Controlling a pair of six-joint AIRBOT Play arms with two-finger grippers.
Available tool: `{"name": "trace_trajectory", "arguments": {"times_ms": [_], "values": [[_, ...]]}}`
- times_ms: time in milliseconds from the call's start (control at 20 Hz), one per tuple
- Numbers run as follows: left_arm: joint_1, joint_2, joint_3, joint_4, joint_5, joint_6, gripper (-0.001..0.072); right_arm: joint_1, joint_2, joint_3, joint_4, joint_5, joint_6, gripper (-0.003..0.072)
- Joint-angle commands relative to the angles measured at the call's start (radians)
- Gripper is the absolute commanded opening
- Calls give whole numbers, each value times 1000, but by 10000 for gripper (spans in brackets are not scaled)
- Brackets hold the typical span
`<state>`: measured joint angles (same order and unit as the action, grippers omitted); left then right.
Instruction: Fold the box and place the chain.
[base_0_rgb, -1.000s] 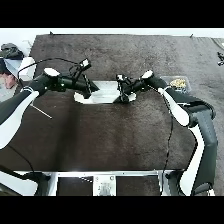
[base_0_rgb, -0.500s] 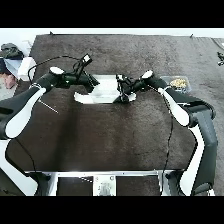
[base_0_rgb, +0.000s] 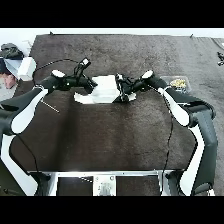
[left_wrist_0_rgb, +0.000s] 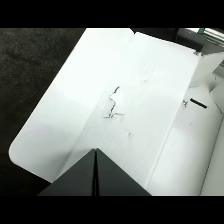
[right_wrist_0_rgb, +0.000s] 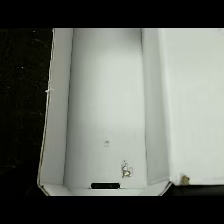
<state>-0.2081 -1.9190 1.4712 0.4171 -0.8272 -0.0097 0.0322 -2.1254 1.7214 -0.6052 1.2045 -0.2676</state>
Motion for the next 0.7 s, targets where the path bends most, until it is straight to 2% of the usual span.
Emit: {"name": "trace_trajectory", "arguments": {"times_ms": [0,100,200,350,450,650], "values": [[-1,-13,0,3,-3,2,12,0,0,0,0,0,-1,274],[1,-5,0,2,0,12,12,0,-1,0,0,0,-1,274],[13,12,19,2,-40,19,11,0,0,0,0,0,-1,274],[58,50,77,8,-154,18,10,0,0,0,0,0,-1,274],[95,104,88,19,-192,19,10,0,0,0,0,0,-1,274],[143,180,90,124,-320,24,14,0,-1,0,0,0,-1,274]]}}
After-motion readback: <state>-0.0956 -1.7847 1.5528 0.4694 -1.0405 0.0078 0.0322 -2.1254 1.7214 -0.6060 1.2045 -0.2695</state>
